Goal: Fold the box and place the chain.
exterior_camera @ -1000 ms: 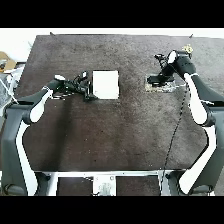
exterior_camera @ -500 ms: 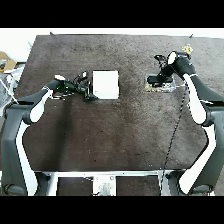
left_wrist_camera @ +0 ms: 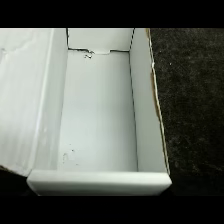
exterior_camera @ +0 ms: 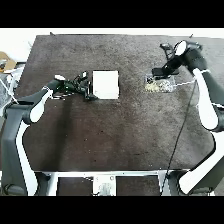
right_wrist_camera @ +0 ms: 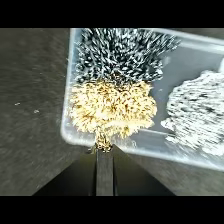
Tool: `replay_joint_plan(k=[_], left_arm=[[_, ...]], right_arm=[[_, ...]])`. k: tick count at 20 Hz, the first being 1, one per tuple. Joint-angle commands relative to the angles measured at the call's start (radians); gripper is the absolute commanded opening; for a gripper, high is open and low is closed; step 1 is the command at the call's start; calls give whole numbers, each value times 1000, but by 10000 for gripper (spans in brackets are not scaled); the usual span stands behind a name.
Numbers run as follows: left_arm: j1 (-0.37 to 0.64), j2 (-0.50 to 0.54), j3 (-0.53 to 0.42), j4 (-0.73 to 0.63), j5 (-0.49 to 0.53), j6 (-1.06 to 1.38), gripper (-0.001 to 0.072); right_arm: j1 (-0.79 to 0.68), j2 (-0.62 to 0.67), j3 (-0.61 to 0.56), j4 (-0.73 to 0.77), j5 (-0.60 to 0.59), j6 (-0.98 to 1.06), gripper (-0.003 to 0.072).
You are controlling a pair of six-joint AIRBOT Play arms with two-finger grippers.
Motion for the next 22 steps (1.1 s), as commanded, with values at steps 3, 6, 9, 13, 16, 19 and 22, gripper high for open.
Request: replay_joint_plan(k=[3, 6, 9, 13, 16, 19, 22], left_arm=[[1, 0, 0, 0, 0, 0, 343], [1, 0, 0, 0, 0, 0, 343], [1, 0, 0, 0, 0, 0, 343], [1, 0, 0, 0, 0, 0, 343], [1, 0, 0, 0, 0, 0, 344], [1, 0, 0, 0, 0, 0, 343], [1, 0, 0, 0, 0, 0, 344]], right_arm=[[36, 254, 1, -3, -53, -58, 0], [81, 406, 1, -11, -198, -83, 0], [135, 536, 1, -28, -399, -116, 0], [217, 626, 1, -73, -639, -143, 0], [283, 629, 0, -72, -671, -162, 0], [359, 602, -2, -71, -620, -161, 0], [425, 553, -2, -71, -550, -161, 0]])
